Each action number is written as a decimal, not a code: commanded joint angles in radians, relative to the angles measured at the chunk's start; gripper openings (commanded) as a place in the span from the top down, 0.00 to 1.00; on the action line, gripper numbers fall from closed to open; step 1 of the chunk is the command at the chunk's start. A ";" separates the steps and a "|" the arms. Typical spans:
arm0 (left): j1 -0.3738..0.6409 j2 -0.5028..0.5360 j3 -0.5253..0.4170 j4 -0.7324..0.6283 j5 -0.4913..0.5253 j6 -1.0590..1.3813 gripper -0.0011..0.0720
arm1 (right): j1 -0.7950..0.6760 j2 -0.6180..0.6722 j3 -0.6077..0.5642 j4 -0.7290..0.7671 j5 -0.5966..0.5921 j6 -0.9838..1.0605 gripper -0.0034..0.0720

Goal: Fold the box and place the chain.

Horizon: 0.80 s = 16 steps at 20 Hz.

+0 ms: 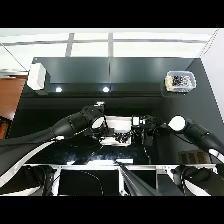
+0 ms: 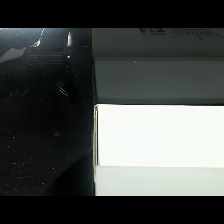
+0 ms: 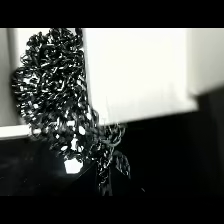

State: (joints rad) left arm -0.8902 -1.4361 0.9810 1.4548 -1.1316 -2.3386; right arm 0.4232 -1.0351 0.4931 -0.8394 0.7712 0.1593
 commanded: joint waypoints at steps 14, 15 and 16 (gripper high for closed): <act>0.000 0.001 0.000 0.003 0.005 0.000 0.94 | 0.001 0.246 0.569 0.102 0.392 0.612 0.93; 0.000 0.001 0.000 0.003 0.005 0.000 0.94 | 0.001 0.244 0.568 0.133 0.398 0.612 0.93; 0.000 0.001 0.000 0.003 0.005 0.000 0.94 | 0.003 0.238 0.566 0.141 0.414 0.612 0.93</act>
